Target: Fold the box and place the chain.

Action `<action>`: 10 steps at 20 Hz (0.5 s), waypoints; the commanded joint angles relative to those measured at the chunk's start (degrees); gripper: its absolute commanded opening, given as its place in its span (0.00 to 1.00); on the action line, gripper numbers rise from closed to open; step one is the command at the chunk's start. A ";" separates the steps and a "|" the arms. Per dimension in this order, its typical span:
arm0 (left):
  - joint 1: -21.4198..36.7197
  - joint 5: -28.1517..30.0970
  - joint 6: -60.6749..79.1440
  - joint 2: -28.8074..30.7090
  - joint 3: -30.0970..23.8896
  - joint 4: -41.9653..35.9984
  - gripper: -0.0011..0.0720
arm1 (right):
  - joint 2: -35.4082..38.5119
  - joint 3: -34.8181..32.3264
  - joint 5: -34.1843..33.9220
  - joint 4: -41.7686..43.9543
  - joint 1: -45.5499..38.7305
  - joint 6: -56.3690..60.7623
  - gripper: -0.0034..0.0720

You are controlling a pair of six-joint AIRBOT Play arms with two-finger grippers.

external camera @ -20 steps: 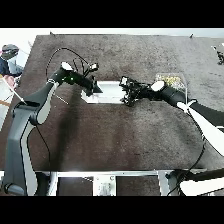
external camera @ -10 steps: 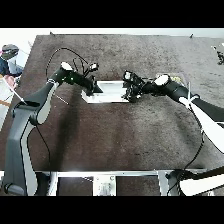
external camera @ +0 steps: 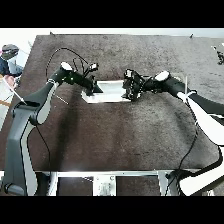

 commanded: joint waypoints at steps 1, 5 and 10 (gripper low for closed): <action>-0.04 -0.04 0.04 -0.02 0.00 -0.02 0.03 | -2.67 3.06 3.23 0.22 -0.50 -0.15 0.95; -0.04 -0.02 0.04 -0.04 0.00 -0.02 0.03 | -4.92 5.60 7.58 -0.04 -0.87 -0.70 0.95; -0.04 -0.02 0.04 -0.04 0.00 -0.02 0.03 | -9.79 10.47 13.40 1.11 -1.84 -1.70 0.92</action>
